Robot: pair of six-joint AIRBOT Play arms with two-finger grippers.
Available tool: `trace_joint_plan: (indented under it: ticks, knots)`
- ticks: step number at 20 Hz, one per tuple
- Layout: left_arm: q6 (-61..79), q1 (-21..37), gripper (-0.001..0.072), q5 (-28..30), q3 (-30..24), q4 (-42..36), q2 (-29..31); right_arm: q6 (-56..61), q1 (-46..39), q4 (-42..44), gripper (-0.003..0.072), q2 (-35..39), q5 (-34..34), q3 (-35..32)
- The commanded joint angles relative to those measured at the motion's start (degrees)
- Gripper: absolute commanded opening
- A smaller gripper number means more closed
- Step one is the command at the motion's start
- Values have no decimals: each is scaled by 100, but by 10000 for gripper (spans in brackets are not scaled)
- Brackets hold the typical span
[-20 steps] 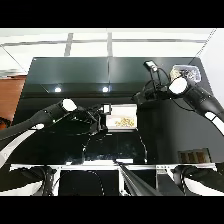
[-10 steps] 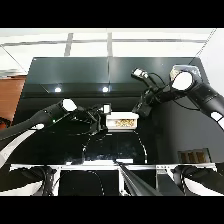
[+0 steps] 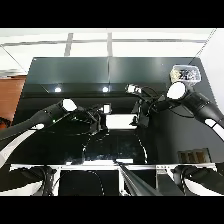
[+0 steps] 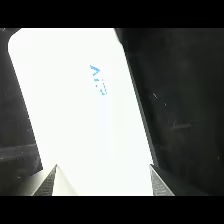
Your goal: Fold the box and place the chain.
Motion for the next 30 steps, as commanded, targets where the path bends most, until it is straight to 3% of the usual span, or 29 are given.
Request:
trace_joint_plan:
  ticks: [1,2,3,4,6,7,20,21,22,30]
  knots:
    - [2,7,225,0,-4,0,-4,-501,166,48,682,0,-367,-85]
    - [2,7,225,0,-4,0,-4,-535,168,63,668,0,-442,-85]
    - [0,7,225,0,-4,0,-4,-535,168,61,568,0,-463,-85]
    - [2,7,225,0,-4,0,-4,-535,168,59,549,0,-457,-85]
    - [0,7,225,0,-4,0,-4,-529,168,61,299,0,-367,-85]
    - [2,7,225,0,-4,0,-4,-527,168,61,262,0,-310,-85]
    - [2,7,225,0,-4,0,-4,-393,168,28,242,-2,-210,-98]
    - [0,7,226,0,-4,0,-4,-393,168,31,218,-2,-256,-98]
    - [2,7,225,0,-4,0,-4,-396,168,28,119,0,-267,-98]
    - [2,7,226,0,-4,0,-4,-393,168,20,130,-2,17,-98]
